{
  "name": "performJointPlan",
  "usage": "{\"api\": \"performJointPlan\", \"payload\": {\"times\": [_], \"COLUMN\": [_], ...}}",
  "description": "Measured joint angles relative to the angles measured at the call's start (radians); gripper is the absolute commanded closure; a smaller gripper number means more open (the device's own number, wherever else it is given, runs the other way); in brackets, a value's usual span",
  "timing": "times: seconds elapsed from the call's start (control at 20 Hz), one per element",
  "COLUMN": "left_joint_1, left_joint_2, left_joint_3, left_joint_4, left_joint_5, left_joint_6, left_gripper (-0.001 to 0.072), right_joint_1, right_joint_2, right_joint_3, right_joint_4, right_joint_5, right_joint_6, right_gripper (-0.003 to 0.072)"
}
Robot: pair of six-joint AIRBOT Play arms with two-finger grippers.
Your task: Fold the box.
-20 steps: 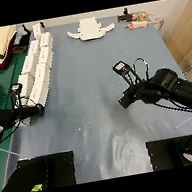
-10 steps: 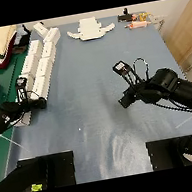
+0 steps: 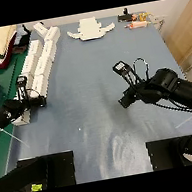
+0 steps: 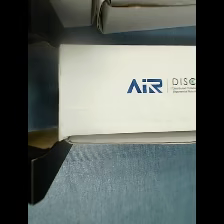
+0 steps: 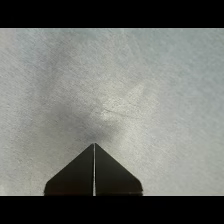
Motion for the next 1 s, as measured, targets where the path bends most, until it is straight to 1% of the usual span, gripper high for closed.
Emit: {"api": "performJointPlan", "payload": {"times": [0.35, 1.0], "left_joint_1": [0.0, 0.0], "left_joint_2": [-0.051, -0.063], "left_joint_3": [0.043, 0.049], "left_joint_4": [-0.022, -0.05], "left_joint_5": [0.023, 0.034], "left_joint_6": [0.001, 0.0], "left_gripper": [0.024, 0.0238], "right_joint_1": [0.0, 0.0], "right_joint_2": [0.0, 0.0], "right_joint_3": [0.0, 0.0], "right_joint_4": [0.0, 0.0], "right_joint_5": [0.0, 0.0], "right_joint_6": [0.0, 0.0], "right_gripper": [0.0679, 0.068]}}
